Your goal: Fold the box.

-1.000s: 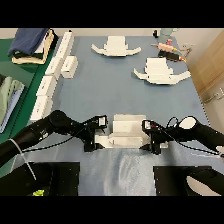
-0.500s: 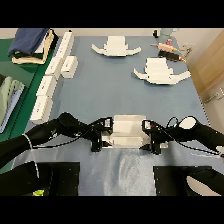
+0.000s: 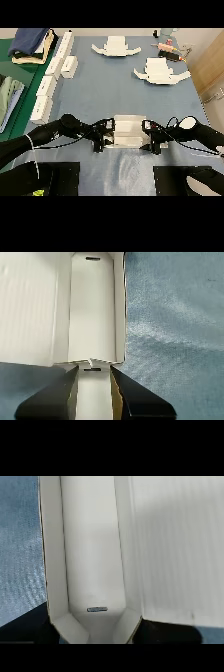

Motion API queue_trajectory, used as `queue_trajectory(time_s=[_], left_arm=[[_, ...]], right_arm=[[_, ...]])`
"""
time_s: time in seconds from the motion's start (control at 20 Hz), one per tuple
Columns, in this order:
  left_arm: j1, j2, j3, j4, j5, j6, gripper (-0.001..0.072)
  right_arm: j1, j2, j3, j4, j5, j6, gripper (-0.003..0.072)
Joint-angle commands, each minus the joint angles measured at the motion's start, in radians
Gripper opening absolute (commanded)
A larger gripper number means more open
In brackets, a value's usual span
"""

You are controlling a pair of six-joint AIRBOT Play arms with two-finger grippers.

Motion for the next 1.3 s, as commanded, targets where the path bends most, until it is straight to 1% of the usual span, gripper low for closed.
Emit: queue_trajectory(time_s=[0.0, 0.1, 0.2, 0.3, 0.4, 0.45, 0.5, 0.55, 0.9, 0.95, 1.05, 1.1, 1.25], left_arm=[[-0.02, -0.001, 0.0, -0.021, 0.026, 0.043, 0.0285], [-0.033, -0.002, 0.0, -0.037, 0.032, 0.068, 0.0284], [-0.046, -0.014, 0.0, -0.09, 0.058, 0.097, 0.0284], [-0.055, -0.041, 0.0, -0.153, 0.059, 0.129, 0.0285], [-0.069, -0.058, 0.0, -0.166, 0.061, 0.14, 0.0297], [-0.072, -0.06, 0.0, -0.166, 0.061, 0.139, 0.0415], [-0.075, -0.059, 0.0, -0.166, 0.062, 0.137, 0.0648], [-0.075, -0.059, 0.0, -0.166, 0.063, 0.129, 0.0699], [-0.074, -0.059, 0.0, -0.149, 0.08, 0.109, 0.0698], [-0.074, -0.054, 0.0, -0.137, 0.089, 0.053, 0.0622], [-0.074, -0.018, 0.0, -0.027, 0.114, -0.096, 0.0158], [-0.074, 0.012, 0.0, 0.063, 0.117, -0.195, 0.0019], [-0.074, 0.14, 0.0, 0.261, 0.104, -0.548, 0.0015]], right_arm=[[0.0, -0.001, 0.001, 0.0, 0.0, 0.0, 0.0518], [0.0, -0.001, 0.001, 0.0, 0.0, 0.0, 0.0518], [0.0, -0.001, 0.001, 0.0, 0.0, 0.0, 0.0518], [0.0, -0.001, 0.001, 0.0, 0.0, 0.0, 0.0518], [0.0, -0.001, 0.001, 0.0, 0.0, 0.0, 0.0518], [0.0, -0.001, 0.001, 0.001, 0.0, 0.0, 0.0518], [0.0, -0.001, 0.001, 0.0, 0.0, 0.0, 0.0518], [0.0, -0.001, 0.001, 0.0, 0.0, 0.0, 0.0518], [0.0, -0.001, 0.001, 0.0, 0.0, 0.0, 0.0518], [0.0, -0.001, 0.001, 0.0, 0.0, 0.0, 0.0518], [0.0, -0.001, 0.001, 0.0, 0.0, 0.0, 0.0518], [0.0, -0.001, 0.001, 0.001, 0.0, 0.0, 0.0518], [0.0, -0.001, 0.001, 0.0, 0.0, 0.0, 0.0518]])
